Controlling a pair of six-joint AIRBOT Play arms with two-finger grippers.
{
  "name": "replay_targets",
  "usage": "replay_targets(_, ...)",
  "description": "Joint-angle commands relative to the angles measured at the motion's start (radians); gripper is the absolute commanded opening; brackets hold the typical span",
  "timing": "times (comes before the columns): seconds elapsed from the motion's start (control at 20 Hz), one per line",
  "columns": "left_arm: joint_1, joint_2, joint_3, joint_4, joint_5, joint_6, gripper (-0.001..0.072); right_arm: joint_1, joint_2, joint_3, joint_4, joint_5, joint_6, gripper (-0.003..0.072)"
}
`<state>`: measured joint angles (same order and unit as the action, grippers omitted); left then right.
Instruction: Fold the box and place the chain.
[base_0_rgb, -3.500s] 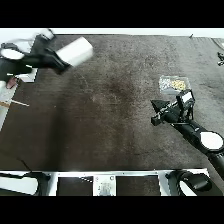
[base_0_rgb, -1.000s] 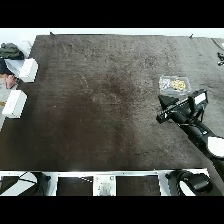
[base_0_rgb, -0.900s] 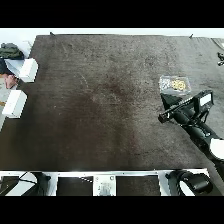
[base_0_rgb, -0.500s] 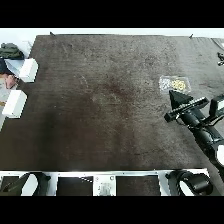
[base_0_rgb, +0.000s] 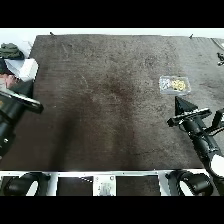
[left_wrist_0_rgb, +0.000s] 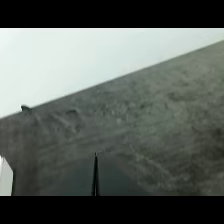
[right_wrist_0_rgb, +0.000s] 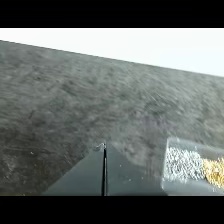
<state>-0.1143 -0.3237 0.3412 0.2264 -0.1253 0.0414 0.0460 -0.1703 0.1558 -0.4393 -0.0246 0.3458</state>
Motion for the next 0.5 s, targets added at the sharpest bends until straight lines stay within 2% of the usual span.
replay_targets(0.0,-0.097,0.056,-0.141,-0.003,0.178,-0.013,0.0006,0.0,0.012,-0.032,-0.002,-0.037,0.007,-0.0006)
replay_targets(0.25,-0.097,0.056,-0.147,-0.002,0.249,-0.014,0.0011,0.0,0.012,-0.032,-0.002,-0.038,0.007,-0.0006)
replay_targets(0.45,-0.097,0.056,-0.147,-0.002,0.256,-0.014,0.0012,0.001,0.012,-0.032,-0.002,-0.044,0.007,-0.0006)
